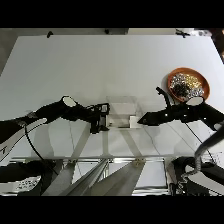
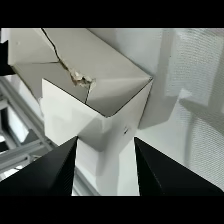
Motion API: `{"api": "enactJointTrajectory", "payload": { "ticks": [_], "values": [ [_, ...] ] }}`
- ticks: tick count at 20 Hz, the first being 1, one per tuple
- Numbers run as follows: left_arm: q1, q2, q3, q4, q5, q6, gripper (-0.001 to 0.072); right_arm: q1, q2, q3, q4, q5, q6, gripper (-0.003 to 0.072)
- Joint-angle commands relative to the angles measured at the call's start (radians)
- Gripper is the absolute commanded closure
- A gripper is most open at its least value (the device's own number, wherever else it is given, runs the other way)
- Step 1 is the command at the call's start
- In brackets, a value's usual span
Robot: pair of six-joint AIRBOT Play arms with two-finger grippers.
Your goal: Fold the box and place the chain.
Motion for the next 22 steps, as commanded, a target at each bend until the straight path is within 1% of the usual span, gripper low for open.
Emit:
{"api": "enactJointTrajectory", "payload": {
  "ticks": [1,3,4,6,8,13,14,17,22],
  "values": [
    [0.0,0.0,0.001,0.0,0.0,0.0,0.0507,0.052,0.001,0.0,-0.003,-0.066,0.012,0.0273],
    [0.001,0.0,0.001,0.0,0.0,0.0,0.0507,0.073,0.001,0.005,-0.01,-0.08,0.041,0.0273],
    [0.0,0.0,0.001,0.0,0.0,0.0,0.0507,0.087,0.001,0.013,-0.04,-0.095,0.063,0.0273],
    [0.0,0.0,0.001,0.0,0.0,0.0,0.0507,0.13,0.005,0.043,-0.152,-0.128,0.158,0.0273],
    [0.0,0.0,0.001,0.0,0.0,0.0,0.0507,0.17,0.005,0.087,-0.226,-0.127,0.24,0.0272],
    [0.0,0.0,0.001,0.0,0.0,0.0,0.0507,0.217,0.005,0.173,-0.243,-0.09,0.371,0.0272],
    [0.0,0.0,0.001,0.0,0.0,0.0,0.0507,0.224,0.005,0.178,-0.257,-0.082,0.4,0.0272],
    [0.001,0.0,0.001,0.0,0.0,0.0,0.0507,0.275,0.005,0.182,-0.359,-0.07,0.51,0.0272],
    [0.0,0.0,0.001,0.0,0.0,0.0,0.0507,0.376,0.005,0.19,-0.477,-0.105,0.688,0.0271]
  ]
}}
